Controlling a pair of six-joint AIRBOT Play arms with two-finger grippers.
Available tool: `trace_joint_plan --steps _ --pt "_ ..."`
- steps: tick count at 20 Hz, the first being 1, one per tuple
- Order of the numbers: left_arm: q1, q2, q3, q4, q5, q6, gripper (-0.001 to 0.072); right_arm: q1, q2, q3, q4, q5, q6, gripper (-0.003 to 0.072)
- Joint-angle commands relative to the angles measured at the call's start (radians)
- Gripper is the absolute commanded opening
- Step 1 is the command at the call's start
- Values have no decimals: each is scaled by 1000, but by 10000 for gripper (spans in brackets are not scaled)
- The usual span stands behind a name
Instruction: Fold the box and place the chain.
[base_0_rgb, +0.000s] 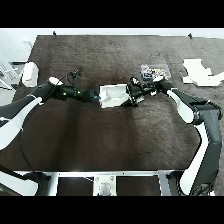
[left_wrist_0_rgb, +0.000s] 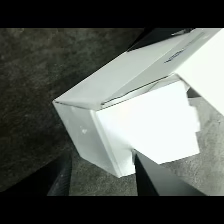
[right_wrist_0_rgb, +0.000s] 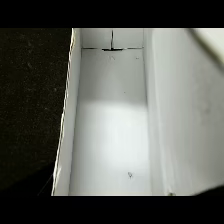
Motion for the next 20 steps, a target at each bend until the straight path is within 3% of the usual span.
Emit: trace_joint_plan --steps 1,8,15,20 --pt "-3 1 7 -31 -7 0 449 0 0 0 0 0 0 505" --pt "-48 1 25 -6 34 -174 449 0 0 0 0 0 0 505" --pt "-114 1 158 375 -16 -613 447 0 0 0 0 0 0 505" --pt "-150 1 193 453 3 -717 447 0 0 0 0 0 0 506"
